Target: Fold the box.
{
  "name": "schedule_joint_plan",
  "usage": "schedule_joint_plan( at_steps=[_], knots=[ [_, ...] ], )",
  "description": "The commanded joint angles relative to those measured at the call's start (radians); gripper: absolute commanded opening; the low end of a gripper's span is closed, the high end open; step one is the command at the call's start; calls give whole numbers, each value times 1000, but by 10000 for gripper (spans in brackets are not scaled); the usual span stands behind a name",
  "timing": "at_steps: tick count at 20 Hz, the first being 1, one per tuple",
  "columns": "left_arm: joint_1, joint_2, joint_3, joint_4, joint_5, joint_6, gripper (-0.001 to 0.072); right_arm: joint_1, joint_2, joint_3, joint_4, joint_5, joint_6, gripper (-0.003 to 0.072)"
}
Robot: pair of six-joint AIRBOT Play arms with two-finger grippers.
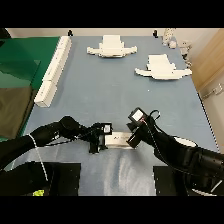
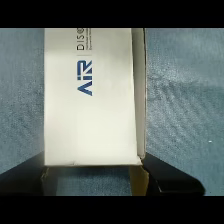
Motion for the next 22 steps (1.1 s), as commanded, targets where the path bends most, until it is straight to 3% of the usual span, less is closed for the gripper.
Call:
schedule_joint_plan(
  at_steps=[1,8,12,14,18,22],
  knots=[
    [0,0,0,1,0,1,488,-38,-60,85,-62,-280,2,12],
    [3,7,1,2,1,-34,488,-240,-256,230,20,-318,108,12],
    [83,130,2,56,-3,-253,488,-321,-285,261,73,-318,108,12],
    [182,235,2,198,-50,-492,488,-332,-285,261,77,-318,108,12],
    [474,434,2,543,-287,-863,488,-332,-286,260,74,-314,108,12],
    [846,549,2,627,-452,-914,488,-335,-286,260,71,-301,107,12]
  ],
)
